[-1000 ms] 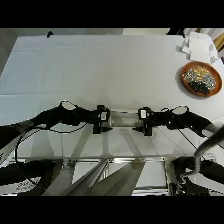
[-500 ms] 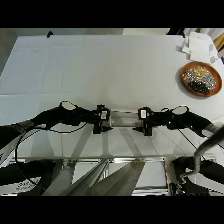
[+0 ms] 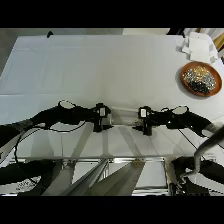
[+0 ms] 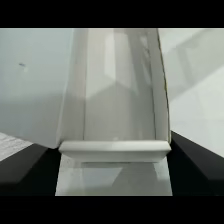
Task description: Fold the box and place the chain.
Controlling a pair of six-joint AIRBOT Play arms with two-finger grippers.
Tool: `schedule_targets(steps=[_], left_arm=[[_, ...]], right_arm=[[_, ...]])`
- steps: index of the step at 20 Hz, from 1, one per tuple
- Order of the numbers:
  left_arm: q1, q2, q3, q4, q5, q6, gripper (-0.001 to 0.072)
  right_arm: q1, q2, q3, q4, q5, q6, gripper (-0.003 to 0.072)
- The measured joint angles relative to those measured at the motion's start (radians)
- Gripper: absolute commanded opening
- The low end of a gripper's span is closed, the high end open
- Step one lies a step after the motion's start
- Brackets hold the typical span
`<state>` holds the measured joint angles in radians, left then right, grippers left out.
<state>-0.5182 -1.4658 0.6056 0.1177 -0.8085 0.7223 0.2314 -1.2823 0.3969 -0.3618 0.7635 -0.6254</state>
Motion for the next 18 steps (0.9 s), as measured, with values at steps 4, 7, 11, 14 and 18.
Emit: schedule_targets(steps=[4,7,11,14,18], left_arm=[[0.006,-0.002,0.0,-0.004,-0.032,0.0,0.0701],[0.006,-0.003,0.0,-0.005,-0.048,0.0,0.0699],[0.006,-0.003,0.0,-0.005,-0.06,0.003,0.069],[0.007,-0.003,0.0,-0.005,-0.061,0.003,0.0695],[0.014,-0.003,0.0,-0.005,-0.066,-0.011,0.0702]], right_arm=[[0.0,0.0,0.0,-0.002,0.004,-0.002,0.0414],[0.0,0.0,0.0,-0.004,0.005,-0.004,0.0414],[0.0,0.0,0.0,-0.005,0.006,-0.004,0.0414],[0.0,0.0,0.0,-0.005,0.006,-0.004,0.0414],[0.0,0.0,0.0,-0.005,0.007,-0.004,0.0414]])
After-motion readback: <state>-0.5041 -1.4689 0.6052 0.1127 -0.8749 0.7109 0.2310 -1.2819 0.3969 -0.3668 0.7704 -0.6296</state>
